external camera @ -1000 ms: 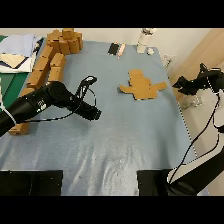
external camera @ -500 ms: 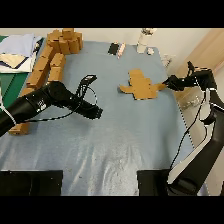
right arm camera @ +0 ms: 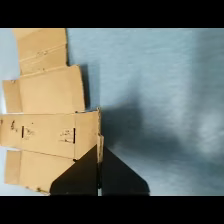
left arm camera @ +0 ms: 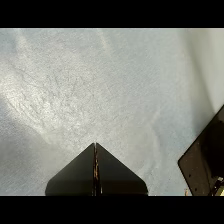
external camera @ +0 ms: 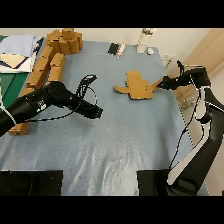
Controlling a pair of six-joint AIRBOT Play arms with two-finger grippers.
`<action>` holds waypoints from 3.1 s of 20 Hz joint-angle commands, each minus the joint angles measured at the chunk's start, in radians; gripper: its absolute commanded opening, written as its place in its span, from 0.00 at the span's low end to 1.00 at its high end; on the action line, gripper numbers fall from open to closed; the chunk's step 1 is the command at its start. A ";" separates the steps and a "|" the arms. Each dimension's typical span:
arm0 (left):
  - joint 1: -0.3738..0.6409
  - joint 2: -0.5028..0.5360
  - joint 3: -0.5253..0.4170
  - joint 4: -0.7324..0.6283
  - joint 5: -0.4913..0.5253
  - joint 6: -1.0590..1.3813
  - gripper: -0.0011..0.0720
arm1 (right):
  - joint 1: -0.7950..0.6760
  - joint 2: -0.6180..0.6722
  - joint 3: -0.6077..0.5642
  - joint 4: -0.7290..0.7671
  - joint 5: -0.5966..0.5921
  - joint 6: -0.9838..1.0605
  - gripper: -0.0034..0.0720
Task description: Fold the box.
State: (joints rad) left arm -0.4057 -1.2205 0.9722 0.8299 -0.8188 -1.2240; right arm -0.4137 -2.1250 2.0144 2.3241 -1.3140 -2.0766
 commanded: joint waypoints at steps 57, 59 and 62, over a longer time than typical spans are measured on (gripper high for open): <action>0.386 -0.017 -0.105 -0.070 -0.299 0.249 0.68 | 0.757 1.374 -1.696 0.084 0.536 -0.013 0.05; 0.388 -0.061 -0.136 -0.122 -0.298 0.306 0.68 | 0.757 1.395 -1.702 0.081 0.535 0.004 0.05; 0.386 -0.154 -0.140 -0.309 -0.299 0.428 0.68 | 0.757 1.396 -1.702 0.081 0.527 0.013 0.05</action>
State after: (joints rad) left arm -0.0280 -1.3090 0.8505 0.6712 -1.1290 -0.9031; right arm 0.3370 -0.7536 0.3283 2.4069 -0.7975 -2.0876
